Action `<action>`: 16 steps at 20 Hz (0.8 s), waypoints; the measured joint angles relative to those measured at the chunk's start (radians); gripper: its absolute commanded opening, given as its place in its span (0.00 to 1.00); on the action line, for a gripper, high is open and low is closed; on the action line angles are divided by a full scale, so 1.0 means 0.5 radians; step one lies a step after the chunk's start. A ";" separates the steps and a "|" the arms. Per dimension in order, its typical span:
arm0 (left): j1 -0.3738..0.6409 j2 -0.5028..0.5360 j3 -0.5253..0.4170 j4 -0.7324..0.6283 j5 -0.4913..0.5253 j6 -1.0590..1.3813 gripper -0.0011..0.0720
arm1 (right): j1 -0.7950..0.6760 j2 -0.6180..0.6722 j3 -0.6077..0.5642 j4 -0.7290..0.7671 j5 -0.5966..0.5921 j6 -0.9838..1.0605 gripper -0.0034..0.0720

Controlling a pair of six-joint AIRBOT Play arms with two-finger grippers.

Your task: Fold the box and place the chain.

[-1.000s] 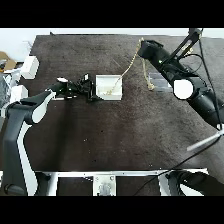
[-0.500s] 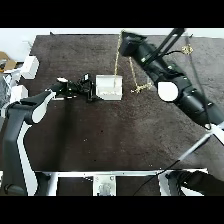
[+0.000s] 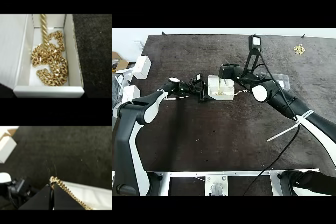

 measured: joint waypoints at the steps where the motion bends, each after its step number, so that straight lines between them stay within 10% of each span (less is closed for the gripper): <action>1: 0.000 0.000 0.000 0.000 0.000 0.000 0.17 | 0.000 -0.011 0.000 -0.014 0.058 0.001 0.45; 6: 0.000 0.000 0.000 -0.001 0.000 0.000 0.17 | -0.073 -0.024 0.000 -0.182 0.369 0.000 0.45; 8: 0.000 0.000 0.000 0.000 0.000 0.000 0.17 | -0.165 -0.024 -0.003 -0.231 0.489 -0.001 0.24; 16: 0.000 0.000 0.000 0.000 0.000 0.000 0.17 | -0.609 -0.224 -0.046 -0.325 0.610 -0.005 0.34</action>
